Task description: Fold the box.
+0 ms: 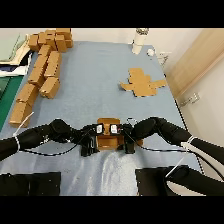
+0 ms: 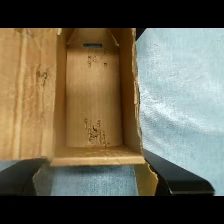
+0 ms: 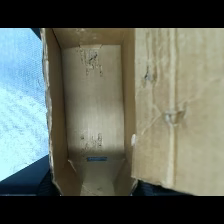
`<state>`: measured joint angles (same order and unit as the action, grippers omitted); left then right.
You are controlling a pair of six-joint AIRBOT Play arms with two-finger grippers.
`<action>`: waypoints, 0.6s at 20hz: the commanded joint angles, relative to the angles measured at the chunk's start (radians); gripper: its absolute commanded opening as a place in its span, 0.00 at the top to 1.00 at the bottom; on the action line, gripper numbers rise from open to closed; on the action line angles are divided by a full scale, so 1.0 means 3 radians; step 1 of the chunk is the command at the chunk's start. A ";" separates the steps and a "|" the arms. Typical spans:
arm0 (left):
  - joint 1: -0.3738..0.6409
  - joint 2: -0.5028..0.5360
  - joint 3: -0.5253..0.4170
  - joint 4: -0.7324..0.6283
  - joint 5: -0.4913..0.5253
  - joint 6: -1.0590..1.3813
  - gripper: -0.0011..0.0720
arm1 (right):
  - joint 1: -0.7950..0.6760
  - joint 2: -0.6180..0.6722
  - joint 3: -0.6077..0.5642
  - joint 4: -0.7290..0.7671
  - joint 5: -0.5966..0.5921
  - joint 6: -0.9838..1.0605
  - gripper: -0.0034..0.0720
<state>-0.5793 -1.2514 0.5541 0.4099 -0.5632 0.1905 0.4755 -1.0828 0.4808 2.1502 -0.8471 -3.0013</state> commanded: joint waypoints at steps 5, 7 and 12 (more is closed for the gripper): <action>-0.0004 0.0001 0.0001 -0.0013 0.0037 -0.0017 0.10 | 0.0000 -0.0001 0.0000 0.0001 0.0000 0.0001 0.29; -0.0004 -0.0001 0.0005 -0.0011 0.0034 -0.0017 0.10 | 0.0000 -0.0001 0.0000 0.0001 0.0000 0.0001 0.29; -0.0064 -0.0001 0.0006 -0.0010 0.0025 -0.0014 0.10 | 0.0000 -0.0001 0.0000 0.0001 0.0001 0.0001 0.29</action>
